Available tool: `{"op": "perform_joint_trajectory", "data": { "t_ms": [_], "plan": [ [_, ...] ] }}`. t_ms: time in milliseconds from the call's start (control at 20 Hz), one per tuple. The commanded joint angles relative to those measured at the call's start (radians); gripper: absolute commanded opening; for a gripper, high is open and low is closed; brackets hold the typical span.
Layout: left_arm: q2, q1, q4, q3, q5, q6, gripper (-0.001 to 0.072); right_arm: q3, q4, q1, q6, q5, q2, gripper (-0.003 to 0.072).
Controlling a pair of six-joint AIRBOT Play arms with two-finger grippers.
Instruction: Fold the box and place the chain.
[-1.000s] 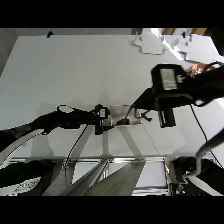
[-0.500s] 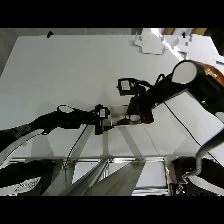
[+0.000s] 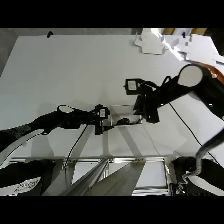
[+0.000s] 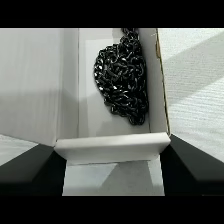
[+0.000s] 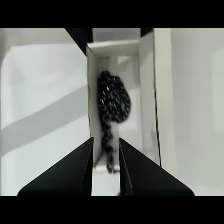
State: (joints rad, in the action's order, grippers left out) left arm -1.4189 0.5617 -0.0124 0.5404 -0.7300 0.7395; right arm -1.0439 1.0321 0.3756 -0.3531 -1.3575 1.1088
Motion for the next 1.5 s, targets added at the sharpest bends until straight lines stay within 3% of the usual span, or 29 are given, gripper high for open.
{"op": "perform_joint_trajectory", "data": {
  "t_ms": [0,350,450,500,1100,1150,1200,1250,1450],
  "plan": [
    [0.000,0.001,0.000,0.000,0.000,0.000,0.0029,0.028,0.056,-0.109,0.086,-0.085,-0.048,0.0079],
    [0.000,0.001,0.000,0.000,0.000,0.000,0.0029,0.319,0.066,-0.174,0.389,0.146,-0.012,0.0091],
    [0.000,0.001,0.000,0.000,0.000,0.000,0.0029,0.385,0.035,-0.174,0.441,0.248,-0.003,0.0238],
    [0.000,0.001,0.000,0.000,0.000,0.000,0.0029,0.407,0.023,-0.174,0.441,0.294,-0.001,0.0278],
    [0.000,0.001,0.000,0.000,0.000,0.000,0.0029,0.427,-0.097,-0.130,0.537,0.460,0.146,0.0269],
    [0.000,0.001,0.000,0.000,0.000,0.000,0.0029,0.427,-0.097,-0.130,0.534,0.459,0.160,0.0247],
    [0.000,0.001,0.000,0.000,0.000,0.000,0.0029,0.427,-0.094,-0.130,0.534,0.453,0.167,0.0173],
    [0.000,0.001,0.000,0.000,0.000,0.000,0.0029,0.427,-0.079,-0.131,0.533,0.430,0.164,0.0013],
    [0.000,0.001,0.000,0.000,0.000,0.000,0.0029,0.406,0.117,-0.130,0.348,0.367,0.080,0.0017]
  ]
}}
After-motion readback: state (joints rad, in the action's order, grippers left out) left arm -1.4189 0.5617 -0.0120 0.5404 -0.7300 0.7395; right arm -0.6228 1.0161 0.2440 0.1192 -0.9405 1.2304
